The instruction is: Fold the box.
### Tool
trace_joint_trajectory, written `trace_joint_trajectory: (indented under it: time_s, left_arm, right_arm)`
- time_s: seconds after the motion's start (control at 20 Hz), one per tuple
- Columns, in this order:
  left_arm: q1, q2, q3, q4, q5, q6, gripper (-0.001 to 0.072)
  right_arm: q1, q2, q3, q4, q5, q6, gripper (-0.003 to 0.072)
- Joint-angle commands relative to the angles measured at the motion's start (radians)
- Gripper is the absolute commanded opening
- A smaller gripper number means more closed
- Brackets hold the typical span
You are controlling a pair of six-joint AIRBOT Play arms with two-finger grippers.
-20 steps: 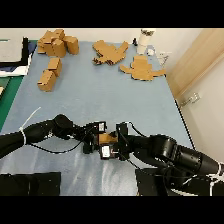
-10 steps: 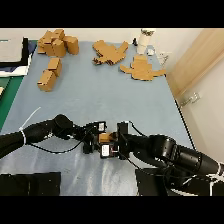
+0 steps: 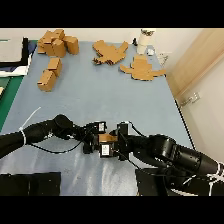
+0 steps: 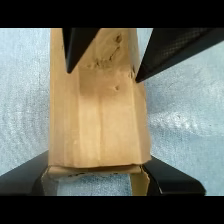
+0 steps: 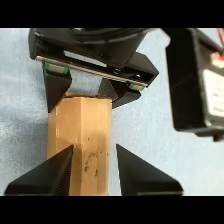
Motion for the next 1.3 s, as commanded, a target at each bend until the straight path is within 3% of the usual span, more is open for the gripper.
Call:
trace_joint_trajectory:
  time_s: [0.0, 0.25, 1.05, 1.25]
  left_arm:
    - [0.000, 0.000, 0.000, 0.000, 0.001, 0.000, 0.0512]
    - [0.000, 0.000, 0.000, 0.000, 0.002, 0.000, 0.0512]
    - [0.000, 0.000, 0.000, 0.000, 0.002, 0.000, 0.0512]
    - [0.000, 0.000, 0.000, 0.000, 0.002, 0.000, 0.0512]
  right_arm:
    - [0.000, 0.001, 0.001, 0.014, -0.002, 0.002, 0.0530]
    - [0.000, 0.022, 0.000, 0.085, -0.039, 0.002, 0.0533]
    - [0.000, -0.032, -0.009, 0.076, -0.043, 0.002, 0.0531]
    - [0.000, -0.044, -0.009, 0.076, -0.054, 0.030, 0.0501]
